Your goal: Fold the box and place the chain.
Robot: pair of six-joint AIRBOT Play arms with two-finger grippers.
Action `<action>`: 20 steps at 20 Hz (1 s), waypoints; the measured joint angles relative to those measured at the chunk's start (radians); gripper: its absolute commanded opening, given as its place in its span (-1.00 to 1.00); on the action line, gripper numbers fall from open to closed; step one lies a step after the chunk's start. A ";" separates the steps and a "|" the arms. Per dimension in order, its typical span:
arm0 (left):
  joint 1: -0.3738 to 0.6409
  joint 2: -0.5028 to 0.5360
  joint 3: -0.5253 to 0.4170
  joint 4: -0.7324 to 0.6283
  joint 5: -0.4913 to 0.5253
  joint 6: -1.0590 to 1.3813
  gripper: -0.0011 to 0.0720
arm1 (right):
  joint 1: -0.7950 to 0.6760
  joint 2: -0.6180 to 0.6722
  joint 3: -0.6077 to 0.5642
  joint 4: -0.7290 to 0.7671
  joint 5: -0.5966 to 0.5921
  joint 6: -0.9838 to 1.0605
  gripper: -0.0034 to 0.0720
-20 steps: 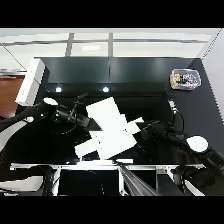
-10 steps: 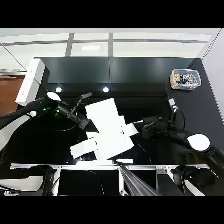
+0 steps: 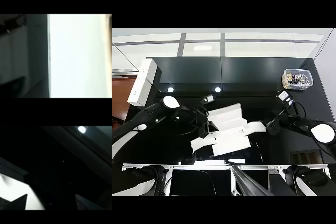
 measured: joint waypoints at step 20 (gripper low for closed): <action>-0.085 -0.087 0.008 0.088 0.303 0.234 -0.88 | 0.154 -0.093 -0.159 0.211 0.012 -0.482 0.95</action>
